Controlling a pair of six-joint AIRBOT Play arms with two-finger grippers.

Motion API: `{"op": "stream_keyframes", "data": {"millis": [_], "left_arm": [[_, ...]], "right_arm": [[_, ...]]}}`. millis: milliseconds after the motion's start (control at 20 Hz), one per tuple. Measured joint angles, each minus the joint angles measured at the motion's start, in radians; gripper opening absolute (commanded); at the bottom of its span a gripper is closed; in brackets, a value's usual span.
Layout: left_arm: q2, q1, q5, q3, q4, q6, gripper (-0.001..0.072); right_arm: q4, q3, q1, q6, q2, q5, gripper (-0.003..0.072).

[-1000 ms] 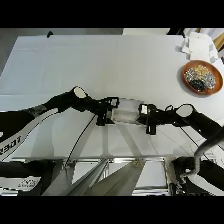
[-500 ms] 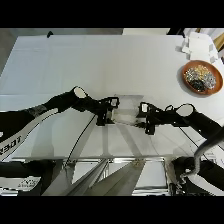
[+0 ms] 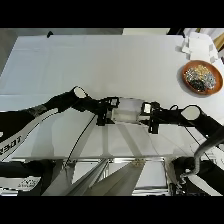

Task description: Fold the box and place the chain.

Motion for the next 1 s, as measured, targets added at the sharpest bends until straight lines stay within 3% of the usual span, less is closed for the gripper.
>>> {"op": "stream_keyframes", "data": {"millis": [100, 450, 700, 1000], "left_arm": [[0.0, 0.0, 0.0, 0.0, 0.0, 0.0, 0.0391], [0.0, 0.0, -0.001, 0.0, 0.001, 0.0, 0.0391], [0.0, 0.0, -0.002, 0.0, 0.001, 0.0, 0.0391], [0.0, 0.0, -0.002, 0.0, 0.001, 0.0, 0.0391]], "right_arm": [[-0.088, 0.0, 0.0, 0.111, 0.064, 0.024, 0.0011], [-0.265, 0.0, -0.008, 0.716, 0.267, 0.048, 0.0011], [-0.461, 0.0, -0.132, 1.221, 0.323, 0.05, 0.0011], [-0.518, 0.0, -0.261, 1.447, 0.269, 0.076, 0.0011]]}}
